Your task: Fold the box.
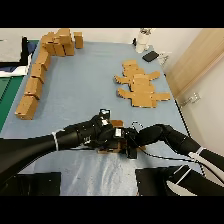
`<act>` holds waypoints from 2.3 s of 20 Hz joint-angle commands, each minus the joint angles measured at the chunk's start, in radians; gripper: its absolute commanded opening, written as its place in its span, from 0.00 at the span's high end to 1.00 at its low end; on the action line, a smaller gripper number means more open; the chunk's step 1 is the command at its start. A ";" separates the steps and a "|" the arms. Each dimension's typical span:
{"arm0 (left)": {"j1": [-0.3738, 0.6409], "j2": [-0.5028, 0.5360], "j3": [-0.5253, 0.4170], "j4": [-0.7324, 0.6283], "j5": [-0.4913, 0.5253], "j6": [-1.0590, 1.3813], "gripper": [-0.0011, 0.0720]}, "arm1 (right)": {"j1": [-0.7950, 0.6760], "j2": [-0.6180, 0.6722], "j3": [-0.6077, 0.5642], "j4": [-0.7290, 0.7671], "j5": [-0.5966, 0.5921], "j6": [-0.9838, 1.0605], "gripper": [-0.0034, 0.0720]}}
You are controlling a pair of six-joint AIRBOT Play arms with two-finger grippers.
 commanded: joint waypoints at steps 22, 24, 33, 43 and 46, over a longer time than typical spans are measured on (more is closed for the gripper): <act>0.483 0.125 -0.061 -0.629 -0.137 0.990 0.83 | 0.000 0.000 0.000 -0.001 -0.002 0.000 0.33; 0.572 0.149 -0.117 -0.726 -0.129 1.221 0.83 | 0.000 0.000 0.001 -0.001 -0.002 0.000 0.33; 0.586 0.226 -0.499 -0.949 0.249 2.402 0.44 | 0.000 0.000 0.001 -0.001 -0.001 0.000 0.33; 0.501 0.300 -0.621 -1.056 0.498 2.716 0.03 | 0.000 0.000 0.001 -0.001 -0.001 0.000 0.33; 0.501 0.300 -0.621 -1.022 0.467 2.715 0.03 | 0.000 0.000 0.001 -0.001 -0.001 0.000 0.33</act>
